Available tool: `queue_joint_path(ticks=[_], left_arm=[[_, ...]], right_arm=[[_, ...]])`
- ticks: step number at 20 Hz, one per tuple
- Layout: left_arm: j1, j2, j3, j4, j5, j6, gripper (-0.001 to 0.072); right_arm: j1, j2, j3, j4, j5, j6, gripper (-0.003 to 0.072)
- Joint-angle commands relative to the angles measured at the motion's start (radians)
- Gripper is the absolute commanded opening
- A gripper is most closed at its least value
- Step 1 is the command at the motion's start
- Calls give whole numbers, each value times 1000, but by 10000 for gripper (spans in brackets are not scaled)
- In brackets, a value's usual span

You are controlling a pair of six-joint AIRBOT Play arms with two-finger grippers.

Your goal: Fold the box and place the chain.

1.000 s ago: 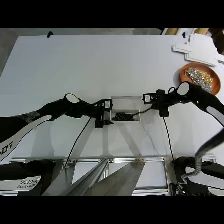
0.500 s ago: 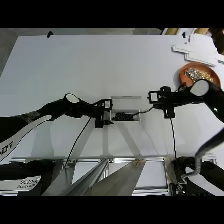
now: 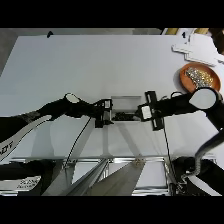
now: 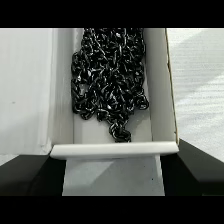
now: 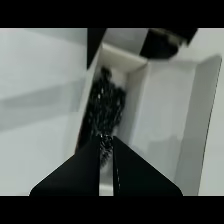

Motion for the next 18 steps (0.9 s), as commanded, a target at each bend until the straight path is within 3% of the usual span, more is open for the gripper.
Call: queue_joint_path(ticks=[1, 5, 11, 12, 15, 17, 18], left_arm=[[-1, 1, 0, 0, 0, 0, 9], [-1, 1, 0, 0, 0, 0, 9], [-1, 1, 0, 0, 0, 0, 9], [-1, 1, 0, 0, 0, 0, 9], [-1, 1, 0, 0, 0, 0, 9], [-1, 1, 0, 0, 0, 0, 9], [-1, 1, 0, 0, 0, 0, 9]], right_arm=[[103, 7, 1, 27, -148, 48, 21], [119, -35, 1, 26, -257, 134, 21], [119, -211, 0, 28, -228, 148, 32], [119, -219, 1, 46, -229, 148, 129], [117, -166, 1, 94, -291, 139, 269], [82, -99, 2, 87, -322, 137, 456], [48, -64, 2, 82, -305, 137, 473]])
